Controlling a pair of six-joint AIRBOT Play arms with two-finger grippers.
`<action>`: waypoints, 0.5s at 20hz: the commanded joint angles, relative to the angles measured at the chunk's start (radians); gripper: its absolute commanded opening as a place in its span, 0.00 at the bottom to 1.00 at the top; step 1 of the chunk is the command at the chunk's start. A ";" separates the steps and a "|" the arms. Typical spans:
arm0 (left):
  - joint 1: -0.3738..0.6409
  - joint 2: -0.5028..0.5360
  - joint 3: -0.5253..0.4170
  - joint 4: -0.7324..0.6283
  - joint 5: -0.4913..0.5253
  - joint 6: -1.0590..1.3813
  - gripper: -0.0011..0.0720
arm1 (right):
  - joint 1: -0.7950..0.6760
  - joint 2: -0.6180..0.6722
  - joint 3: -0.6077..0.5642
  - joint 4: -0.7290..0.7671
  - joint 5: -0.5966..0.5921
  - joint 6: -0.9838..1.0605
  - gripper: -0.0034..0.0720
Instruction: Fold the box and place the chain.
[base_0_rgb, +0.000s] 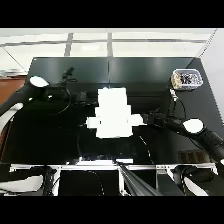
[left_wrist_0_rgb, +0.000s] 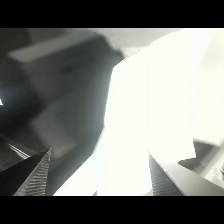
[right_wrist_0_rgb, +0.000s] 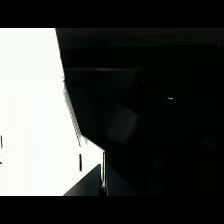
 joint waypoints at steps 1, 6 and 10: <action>-0.053 -0.187 0.154 -0.045 -0.164 0.058 0.97 | 0.019 -0.007 -0.005 0.004 -0.019 0.002 0.07; -0.117 -0.306 0.255 0.003 -0.359 0.225 0.85 | 0.019 -0.007 -0.005 0.004 -0.013 0.001 0.07; -0.154 -0.327 0.298 0.139 -0.392 0.333 0.49 | 0.019 -0.007 -0.005 -0.006 -0.003 0.001 0.07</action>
